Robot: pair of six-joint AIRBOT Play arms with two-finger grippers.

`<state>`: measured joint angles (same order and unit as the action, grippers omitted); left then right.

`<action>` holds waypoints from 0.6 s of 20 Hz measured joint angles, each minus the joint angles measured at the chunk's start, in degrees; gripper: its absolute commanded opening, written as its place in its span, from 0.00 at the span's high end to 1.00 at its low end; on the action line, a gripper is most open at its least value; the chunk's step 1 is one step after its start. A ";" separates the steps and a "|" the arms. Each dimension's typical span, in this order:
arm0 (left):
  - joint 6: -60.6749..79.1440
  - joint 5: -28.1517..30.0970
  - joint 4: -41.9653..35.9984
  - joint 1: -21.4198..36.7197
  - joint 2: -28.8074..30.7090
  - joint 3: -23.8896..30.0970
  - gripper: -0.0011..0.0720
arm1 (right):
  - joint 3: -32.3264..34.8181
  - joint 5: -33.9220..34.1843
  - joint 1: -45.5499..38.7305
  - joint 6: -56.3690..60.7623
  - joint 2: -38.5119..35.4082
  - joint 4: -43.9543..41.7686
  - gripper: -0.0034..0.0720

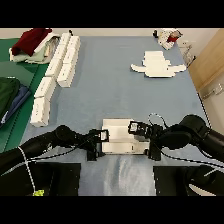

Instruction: Fold the box.

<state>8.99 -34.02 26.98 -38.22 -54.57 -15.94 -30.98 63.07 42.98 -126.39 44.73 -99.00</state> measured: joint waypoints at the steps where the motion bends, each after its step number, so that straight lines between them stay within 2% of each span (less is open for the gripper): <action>1: 0.00 0.00 -0.02 0.00 0.00 0.00 0.34 | 0.44 -1.20 0.00 -2.47 0.63 -0.28 0.00; 5: -0.02 0.00 -0.02 0.00 0.00 0.00 0.34 | 1.68 -5.03 0.00 -9.51 2.38 -3.48 0.01; 6: 0.00 0.00 0.00 0.00 0.00 0.00 0.34 | 1.86 -5.86 0.00 -10.71 2.54 -4.13 0.04; 12: 0.00 -0.02 -0.02 0.00 0.00 0.00 0.34 | 2.34 -8.39 0.00 -14.93 3.21 -7.93 0.56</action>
<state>8.99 -34.04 26.96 -38.22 -54.57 -15.94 -28.64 54.68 42.98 -141.32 47.94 -106.94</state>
